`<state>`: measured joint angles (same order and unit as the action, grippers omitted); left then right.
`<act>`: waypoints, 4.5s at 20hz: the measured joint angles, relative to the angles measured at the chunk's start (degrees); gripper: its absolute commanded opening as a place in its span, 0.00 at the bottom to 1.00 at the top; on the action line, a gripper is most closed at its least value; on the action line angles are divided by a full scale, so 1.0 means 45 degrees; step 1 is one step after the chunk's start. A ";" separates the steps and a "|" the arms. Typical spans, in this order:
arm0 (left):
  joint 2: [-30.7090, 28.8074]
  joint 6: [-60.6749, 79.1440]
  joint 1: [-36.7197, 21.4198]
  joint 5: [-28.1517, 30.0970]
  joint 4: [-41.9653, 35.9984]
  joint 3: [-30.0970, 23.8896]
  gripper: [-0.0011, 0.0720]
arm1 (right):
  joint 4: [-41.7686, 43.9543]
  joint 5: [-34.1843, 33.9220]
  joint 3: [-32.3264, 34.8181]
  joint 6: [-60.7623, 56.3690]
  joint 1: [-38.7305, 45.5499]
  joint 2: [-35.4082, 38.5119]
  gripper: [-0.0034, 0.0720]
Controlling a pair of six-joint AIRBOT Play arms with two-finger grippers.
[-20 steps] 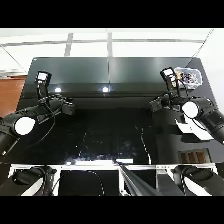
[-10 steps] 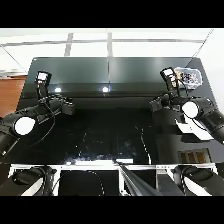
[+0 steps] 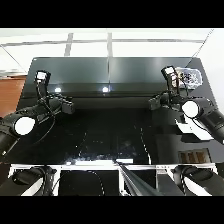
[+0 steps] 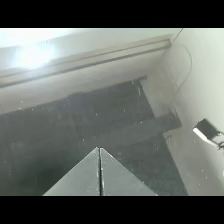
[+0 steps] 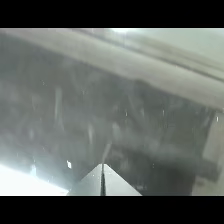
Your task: Fold the box and place the chain.
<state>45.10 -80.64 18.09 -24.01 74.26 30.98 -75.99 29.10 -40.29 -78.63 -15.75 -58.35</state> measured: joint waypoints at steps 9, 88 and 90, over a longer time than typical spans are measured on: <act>0.0121 0.0000 0.0000 0.0602 0.0000 -0.0005 0.05 | 0.0374 -0.1156 -0.0719 -0.1501 0.3351 -0.0534 0.98; 0.9564 0.5678 -0.2157 -0.8179 -1.0987 0.4483 1.00 | 1.3129 -0.1195 0.6207 0.6475 0.0000 0.4527 0.12; 1.0409 0.6013 -0.2030 -0.8990 -1.1293 0.4915 1.00 | 1.3124 -0.1151 0.6207 0.6475 0.0000 0.4527 0.12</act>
<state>91.94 -53.58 8.95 -64.47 23.44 53.10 -16.93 23.92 -12.36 -49.50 -15.75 -37.98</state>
